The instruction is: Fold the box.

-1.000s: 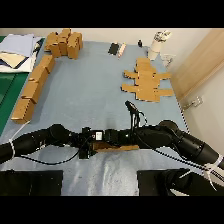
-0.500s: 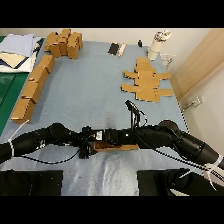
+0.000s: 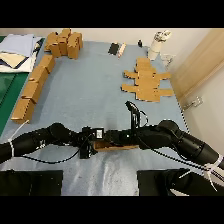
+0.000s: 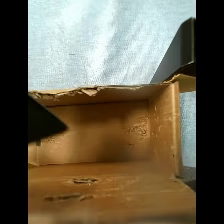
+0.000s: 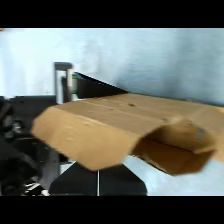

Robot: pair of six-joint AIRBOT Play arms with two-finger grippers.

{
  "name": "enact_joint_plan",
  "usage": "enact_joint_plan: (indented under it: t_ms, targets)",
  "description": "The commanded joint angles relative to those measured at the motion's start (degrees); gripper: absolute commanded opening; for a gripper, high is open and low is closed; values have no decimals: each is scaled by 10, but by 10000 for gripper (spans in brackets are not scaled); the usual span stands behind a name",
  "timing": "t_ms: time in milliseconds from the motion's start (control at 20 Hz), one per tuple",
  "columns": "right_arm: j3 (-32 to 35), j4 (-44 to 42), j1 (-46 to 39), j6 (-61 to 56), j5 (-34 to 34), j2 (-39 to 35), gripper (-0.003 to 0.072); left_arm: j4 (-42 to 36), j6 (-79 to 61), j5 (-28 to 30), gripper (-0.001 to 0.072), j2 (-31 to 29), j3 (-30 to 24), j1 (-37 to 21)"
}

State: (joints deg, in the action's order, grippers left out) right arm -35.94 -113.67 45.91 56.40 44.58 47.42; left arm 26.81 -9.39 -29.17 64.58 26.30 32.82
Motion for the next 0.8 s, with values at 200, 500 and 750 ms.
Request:
enact_joint_plan:
  t_ms: [200, 500, 750]
  targets:
    - [0, 74, 0, -55, 31, 0, 3, 0, 4, -19, 562, 5, 0, 0]
    - [0, 74, 0, -56, 31, 0, 3, -1, 4, -19, 712, 5, 0, 0]
    - [0, 73, 0, -56, 31, 0, 3, -21, 4, -26, 712, 4, 0, 0]
